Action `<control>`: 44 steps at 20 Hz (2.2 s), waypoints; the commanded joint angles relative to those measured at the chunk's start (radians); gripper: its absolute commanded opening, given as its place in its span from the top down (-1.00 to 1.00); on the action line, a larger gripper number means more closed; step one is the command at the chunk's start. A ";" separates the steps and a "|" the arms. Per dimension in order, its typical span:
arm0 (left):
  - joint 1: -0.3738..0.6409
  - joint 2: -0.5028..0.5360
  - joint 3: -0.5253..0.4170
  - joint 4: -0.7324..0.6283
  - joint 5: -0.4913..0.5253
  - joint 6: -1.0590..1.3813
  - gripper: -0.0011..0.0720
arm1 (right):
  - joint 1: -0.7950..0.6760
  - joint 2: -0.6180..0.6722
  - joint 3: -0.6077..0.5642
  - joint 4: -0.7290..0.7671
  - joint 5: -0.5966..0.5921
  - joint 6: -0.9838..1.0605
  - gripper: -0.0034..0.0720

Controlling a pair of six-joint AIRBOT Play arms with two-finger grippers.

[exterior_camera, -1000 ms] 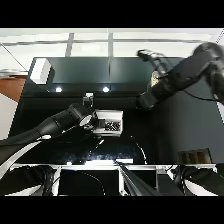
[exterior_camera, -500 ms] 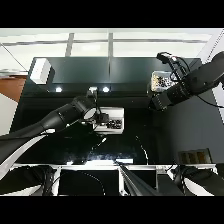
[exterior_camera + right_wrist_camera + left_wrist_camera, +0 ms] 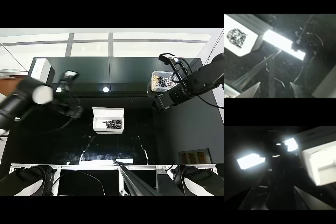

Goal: Fold the box and place the chain.

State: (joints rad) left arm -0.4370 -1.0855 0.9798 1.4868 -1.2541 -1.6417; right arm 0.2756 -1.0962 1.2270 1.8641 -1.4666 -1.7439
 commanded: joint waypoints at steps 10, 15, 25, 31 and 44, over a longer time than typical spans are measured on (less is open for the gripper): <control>0.451 -0.117 -0.360 -0.931 0.086 1.589 -0.99 | 0.000 0.001 -0.001 -0.071 0.049 0.075 -0.97; 0.398 -0.163 -0.358 -0.949 0.146 1.948 -0.98 | 0.000 0.001 -0.001 -0.077 0.049 0.076 -0.97; 0.320 -0.233 -0.357 -0.940 0.154 2.108 -0.98 | 0.000 0.000 -0.001 -0.078 0.085 0.076 -0.97; 0.298 -0.246 -0.349 -0.953 0.154 2.110 -0.98 | 0.000 0.000 -0.001 -0.078 0.114 0.076 -0.97; 0.262 -0.254 -0.327 -0.946 0.220 2.052 -0.98 | 0.000 0.000 -0.001 -0.077 0.128 0.076 -0.97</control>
State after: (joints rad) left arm -0.1730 -1.3388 0.6453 0.5400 -1.0435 0.4194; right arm 0.2756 -1.0962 1.2266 1.7863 -1.3396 -1.6680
